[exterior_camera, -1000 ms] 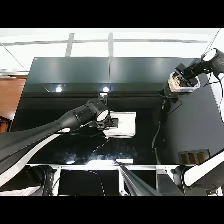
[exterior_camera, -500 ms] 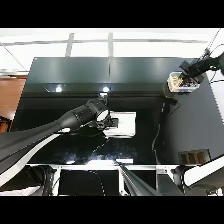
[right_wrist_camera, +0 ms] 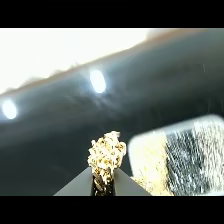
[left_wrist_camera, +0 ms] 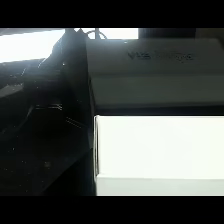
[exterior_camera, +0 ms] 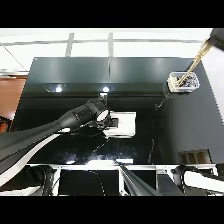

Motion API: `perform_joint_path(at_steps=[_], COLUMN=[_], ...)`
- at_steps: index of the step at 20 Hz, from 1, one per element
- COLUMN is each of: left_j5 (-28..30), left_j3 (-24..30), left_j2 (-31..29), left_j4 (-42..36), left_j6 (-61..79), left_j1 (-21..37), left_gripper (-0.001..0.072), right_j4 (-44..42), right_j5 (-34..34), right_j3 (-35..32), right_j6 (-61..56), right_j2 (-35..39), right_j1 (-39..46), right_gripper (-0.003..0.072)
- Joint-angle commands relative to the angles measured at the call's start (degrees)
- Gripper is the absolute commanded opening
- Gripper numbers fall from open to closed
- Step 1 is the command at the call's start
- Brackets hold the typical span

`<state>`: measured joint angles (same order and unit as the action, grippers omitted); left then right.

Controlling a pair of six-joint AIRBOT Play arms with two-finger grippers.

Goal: Fold the box and place the chain.

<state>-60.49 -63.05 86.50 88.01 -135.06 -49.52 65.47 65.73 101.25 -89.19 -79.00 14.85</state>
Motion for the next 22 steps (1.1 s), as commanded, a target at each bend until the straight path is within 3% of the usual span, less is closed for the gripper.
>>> perform_joint_path(at_steps=[1,5,8,13,19,22], left_j5=[0.1,0.0,0.0,0.1,0.1,0.1], left_j3=[0.0,0.0,0.0,0.0,0.0,0.0], left_j2=[0.0,0.0,0.0,0.0,0.0,0.0], left_j4=[0.0,-0.2,-0.2,-0.2,-0.2,-0.2], left_j6=[0.0,0.0,0.0,0.0,0.0,0.0], left_j1=[0.0,0.0,0.0,0.0,0.0,0.0], left_gripper=[0.0028,0.0028,0.0028,0.0028,0.0028,0.0028], right_j4=[-4.0,-5.7,-11.2,-14.2,-24.2,-25.0], right_j5=[0.0,2.9,10.6,12.5,19.3,19.2], right_j3=[1.7,1.7,0.6,-9.7,-16.3,-17.6], right_j6=[4.2,5.8,11.2,12.1,13.3,13.3], right_j2=[8.4,16.3,20.9,28.9,31.4,31.4], right_j1=[0.0,0.0,-0.2,-4.4,-9.6,-15.8], right_gripper=[0.0008,0.0009,0.0009,0.0009,0.0009,0.0009])
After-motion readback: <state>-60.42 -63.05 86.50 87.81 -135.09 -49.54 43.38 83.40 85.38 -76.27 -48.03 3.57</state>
